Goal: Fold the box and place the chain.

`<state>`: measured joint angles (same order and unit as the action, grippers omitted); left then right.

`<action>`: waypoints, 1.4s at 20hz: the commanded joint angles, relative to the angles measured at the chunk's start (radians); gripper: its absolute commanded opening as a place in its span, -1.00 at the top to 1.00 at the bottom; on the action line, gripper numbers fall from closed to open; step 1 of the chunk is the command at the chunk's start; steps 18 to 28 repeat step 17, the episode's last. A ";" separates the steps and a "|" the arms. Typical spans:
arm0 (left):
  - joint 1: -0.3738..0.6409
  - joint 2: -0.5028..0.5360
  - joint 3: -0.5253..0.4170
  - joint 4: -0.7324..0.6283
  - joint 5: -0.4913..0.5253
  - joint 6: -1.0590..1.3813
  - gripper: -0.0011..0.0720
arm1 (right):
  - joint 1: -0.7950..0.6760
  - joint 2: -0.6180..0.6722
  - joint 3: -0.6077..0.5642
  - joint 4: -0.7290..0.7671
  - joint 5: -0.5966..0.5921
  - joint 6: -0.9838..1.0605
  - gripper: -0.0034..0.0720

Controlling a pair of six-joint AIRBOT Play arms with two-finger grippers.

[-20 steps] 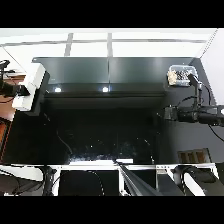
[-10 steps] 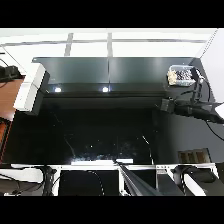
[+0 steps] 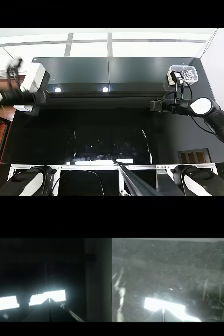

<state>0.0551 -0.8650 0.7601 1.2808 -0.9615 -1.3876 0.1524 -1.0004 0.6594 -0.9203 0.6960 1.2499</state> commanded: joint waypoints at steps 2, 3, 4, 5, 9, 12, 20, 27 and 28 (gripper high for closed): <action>-0.065 0.283 -0.325 -0.002 0.154 -0.016 0.91 | 0.005 -0.018 0.000 -0.026 -0.012 -0.001 0.87; -0.065 0.305 -0.323 -0.003 0.156 -0.015 0.90 | 0.005 -0.018 0.000 -0.026 -0.012 0.000 0.87; -0.065 0.323 -0.323 0.000 0.160 -0.009 0.90 | 0.005 -0.018 0.000 -0.026 -0.012 0.000 0.87; -0.065 0.333 -0.323 0.001 0.156 -0.009 0.90 | 0.005 -0.018 0.000 -0.026 -0.012 0.000 0.87; -0.067 0.332 -0.324 -0.036 0.123 -0.009 0.90 | 0.005 -0.018 0.000 -0.026 -0.012 -0.001 0.87; -0.067 0.332 -0.324 -0.036 0.124 -0.009 0.90 | 0.005 -0.018 0.000 -0.026 -0.012 -0.001 0.87; -0.067 0.332 -0.324 -0.036 0.124 -0.009 0.90 | 0.005 -0.018 0.000 -0.026 -0.012 0.000 0.87; -0.067 0.332 -0.324 -0.036 0.124 -0.009 0.90 | 0.005 -0.018 0.000 -0.026 -0.012 0.000 0.87; -0.067 0.332 -0.324 -0.036 0.124 -0.009 0.90 | 0.005 -0.018 0.000 -0.026 -0.012 0.000 0.87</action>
